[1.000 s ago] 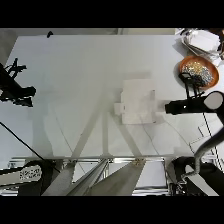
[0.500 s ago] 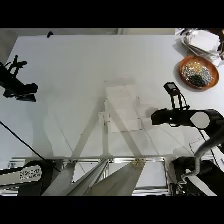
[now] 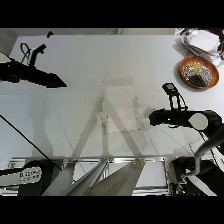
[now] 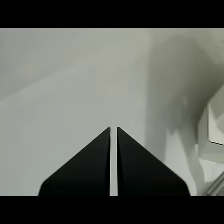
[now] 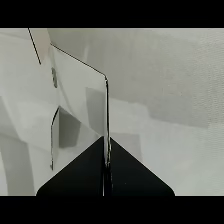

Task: Fold the box and place the chain.

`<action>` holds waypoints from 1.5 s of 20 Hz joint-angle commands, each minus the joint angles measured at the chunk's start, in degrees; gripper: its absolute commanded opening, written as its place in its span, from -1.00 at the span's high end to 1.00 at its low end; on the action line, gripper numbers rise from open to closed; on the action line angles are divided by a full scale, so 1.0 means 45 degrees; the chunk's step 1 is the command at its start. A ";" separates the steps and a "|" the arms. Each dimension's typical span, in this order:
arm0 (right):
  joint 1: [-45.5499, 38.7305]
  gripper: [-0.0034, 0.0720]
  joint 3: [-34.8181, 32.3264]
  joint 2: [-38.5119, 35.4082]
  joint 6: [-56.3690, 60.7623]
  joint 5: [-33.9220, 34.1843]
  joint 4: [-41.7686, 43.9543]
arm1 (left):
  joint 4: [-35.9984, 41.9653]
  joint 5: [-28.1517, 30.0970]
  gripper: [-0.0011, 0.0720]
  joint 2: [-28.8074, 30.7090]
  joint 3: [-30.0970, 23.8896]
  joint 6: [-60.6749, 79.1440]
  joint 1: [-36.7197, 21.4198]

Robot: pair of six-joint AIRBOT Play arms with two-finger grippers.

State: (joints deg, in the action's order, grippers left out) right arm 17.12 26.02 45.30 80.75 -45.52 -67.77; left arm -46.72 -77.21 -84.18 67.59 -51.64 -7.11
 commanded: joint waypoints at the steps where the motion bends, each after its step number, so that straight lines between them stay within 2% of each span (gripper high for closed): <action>1: 0.0015 0.87 -0.0005 -0.0010 0.0063 0.0019 0.0034 | 0.1112 0.0510 0.82 -0.0010 -0.0840 0.2195 0.1311; 2: 0.0015 0.87 -0.0005 -0.0010 0.0083 0.0015 0.0044 | 0.1185 0.0733 0.46 -0.0010 -0.1112 0.2764 0.1855; 3: 0.0015 0.87 -0.0005 -0.0010 0.0107 0.0010 0.0068 | 0.1316 0.0899 -0.24 -0.0024 -0.1292 0.3332 0.2390; 4: 0.0019 0.87 -0.0005 -0.0010 0.0107 0.0005 0.0112 | 0.1370 0.0991 -0.34 -0.0141 -0.1321 0.3512 0.3016; 7: 0.0015 0.87 -0.0005 -0.0010 0.0112 -0.0024 0.0219 | 0.1617 0.0933 -0.35 -0.0845 -0.1321 0.4381 0.4624; 10: 0.0015 0.87 -0.0005 -0.0010 0.0112 -0.0170 0.0325 | 0.3808 0.0874 -0.37 -0.1758 -0.1321 0.5974 0.5328; 13: 0.0019 0.87 -0.0005 -0.0010 0.0107 -0.0491 0.0457 | 0.5285 0.1069 -0.37 -0.2210 -0.1321 0.7004 0.5251; 26: 0.0015 0.87 -0.0005 -0.0010 0.0097 -0.0709 0.0457 | 0.5576 0.3259 -0.34 -0.3419 -0.1282 0.6853 0.5100; 30: 0.0015 0.87 -0.0005 -0.0010 0.0097 -0.0699 0.0457 | 0.5455 0.2647 -0.34 -0.3458 -0.0597 0.6319 0.4833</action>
State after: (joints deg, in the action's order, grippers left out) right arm 17.15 26.02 45.30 81.23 -48.75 -65.69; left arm -22.31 -64.14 -99.42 63.26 -21.76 15.22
